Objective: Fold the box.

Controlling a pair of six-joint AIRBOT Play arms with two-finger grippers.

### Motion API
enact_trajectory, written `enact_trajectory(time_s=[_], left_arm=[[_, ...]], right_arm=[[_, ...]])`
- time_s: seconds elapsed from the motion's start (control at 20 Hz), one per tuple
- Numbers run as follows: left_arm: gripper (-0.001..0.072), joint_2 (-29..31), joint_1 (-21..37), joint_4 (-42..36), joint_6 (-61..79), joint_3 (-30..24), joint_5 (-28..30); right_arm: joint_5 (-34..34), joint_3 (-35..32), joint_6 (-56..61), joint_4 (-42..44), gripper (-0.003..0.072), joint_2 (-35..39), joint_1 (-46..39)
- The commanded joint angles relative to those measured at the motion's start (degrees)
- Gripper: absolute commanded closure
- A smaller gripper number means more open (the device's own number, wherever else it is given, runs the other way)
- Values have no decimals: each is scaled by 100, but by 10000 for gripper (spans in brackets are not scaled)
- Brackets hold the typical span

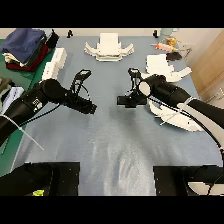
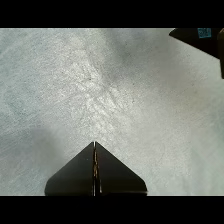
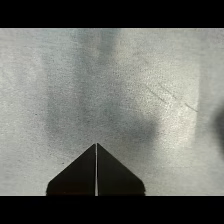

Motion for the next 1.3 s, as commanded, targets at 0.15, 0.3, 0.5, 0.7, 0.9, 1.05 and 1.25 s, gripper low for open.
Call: enact_trajectory(time_s=[0.15,0.3,0.5,0.7,0.9,1.05,1.25], left_arm=[[693,4,7,0,2,-2,0],[693,4,7,0,2,-2,0],[693,4,7,0,2,-2,0],[693,4,7,0,0,-2,0],[693,4,7,0,2,-2,2],[693,4,7,-20,2,-2,160],[693,4,4,-22,-2,-2,393]], right_arm=[[2,4,0,2,678,-2,-2],[2,4,2,2,678,-2,-2],[2,4,2,2,678,-2,-2],[2,4,2,2,678,-2,-2],[-107,4,4,22,678,-2,-2],[-304,4,7,221,678,-2,-2],[1720,732,-2,-931,368,236,-407]])
